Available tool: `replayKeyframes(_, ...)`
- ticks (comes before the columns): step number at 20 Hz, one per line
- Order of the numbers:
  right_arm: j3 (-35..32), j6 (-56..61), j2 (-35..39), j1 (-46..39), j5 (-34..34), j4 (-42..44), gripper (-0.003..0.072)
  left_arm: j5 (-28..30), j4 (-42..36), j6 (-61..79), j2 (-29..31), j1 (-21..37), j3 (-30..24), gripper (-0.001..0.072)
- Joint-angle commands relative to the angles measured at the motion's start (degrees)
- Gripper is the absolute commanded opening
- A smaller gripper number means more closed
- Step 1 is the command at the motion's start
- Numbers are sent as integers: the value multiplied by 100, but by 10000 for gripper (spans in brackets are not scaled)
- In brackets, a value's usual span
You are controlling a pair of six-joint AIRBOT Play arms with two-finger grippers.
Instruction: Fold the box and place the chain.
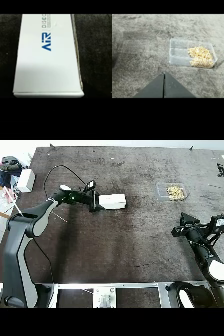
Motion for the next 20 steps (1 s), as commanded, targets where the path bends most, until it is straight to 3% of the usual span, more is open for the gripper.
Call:
replayKeyframes(1,-2,2,0,-2,0,0,9,0,-7,0,4,2,7,408)
replayKeyframes(7,-2,2,0,-2,0,0,8,-33,-48,-22,4,0,7,405)
replayKeyframes(8,-2,2,0,-2,2,0,8,11,-177,-79,7,2,7,271)
replayKeyframes(9,-2,2,0,-2,0,0,9,-11,-258,-186,20,9,7,24)
replayKeyframes(13,-2,2,0,-2,-2,0,8,376,-483,-428,203,13,31,9)
replayKeyframes(18,-2,2,0,-2,-24,0,9,2441,-433,-1344,1215,127,31,6)
replayKeyframes(20,-2,2,0,-2,-24,0,9,3101,-74,-2017,1663,315,31,7)
